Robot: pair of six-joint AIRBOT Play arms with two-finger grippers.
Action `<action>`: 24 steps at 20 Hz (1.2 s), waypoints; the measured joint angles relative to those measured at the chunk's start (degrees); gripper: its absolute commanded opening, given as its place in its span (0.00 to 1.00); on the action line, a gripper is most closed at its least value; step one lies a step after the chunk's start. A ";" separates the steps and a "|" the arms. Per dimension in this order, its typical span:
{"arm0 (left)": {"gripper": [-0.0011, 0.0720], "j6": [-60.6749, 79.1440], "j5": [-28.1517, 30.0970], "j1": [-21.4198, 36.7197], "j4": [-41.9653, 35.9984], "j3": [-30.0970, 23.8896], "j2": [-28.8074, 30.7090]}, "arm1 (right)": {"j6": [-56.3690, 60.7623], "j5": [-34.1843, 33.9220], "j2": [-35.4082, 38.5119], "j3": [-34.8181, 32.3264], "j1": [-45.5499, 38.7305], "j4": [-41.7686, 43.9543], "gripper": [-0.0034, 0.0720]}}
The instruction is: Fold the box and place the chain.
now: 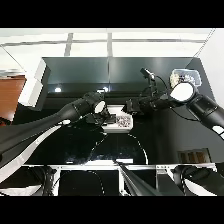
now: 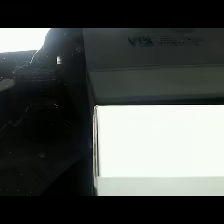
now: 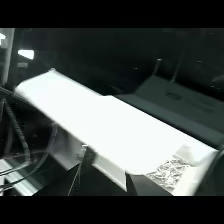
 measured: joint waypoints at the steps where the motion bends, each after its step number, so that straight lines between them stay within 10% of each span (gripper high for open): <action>1: 0.05 0.00 -0.02 0.00 -0.07 0.00 0.00 | 0.04 0.11 0.37 0.00 -1.46 -0.79 0.47; 11: 0.05 -0.02 -1.60 0.02 -1.20 1.05 -0.48 | -1.66 6.34 5.16 -0.07 -14.60 -3.39 0.47; 12: 0.09 -0.22 -1.84 -0.11 -1.07 1.60 -0.44 | -1.68 6.78 5.27 -0.07 -14.84 -3.61 0.47; 15: 0.72 -1.81 -1.99 -0.31 -1.07 3.32 -0.42 | -1.88 7.17 5.42 -0.07 -15.26 -3.85 0.47; 24: 0.74 5.07 -9.66 -1.11 10.08 2.60 10.01 | -1.95 7.32 5.46 -0.07 -15.45 -4.09 0.47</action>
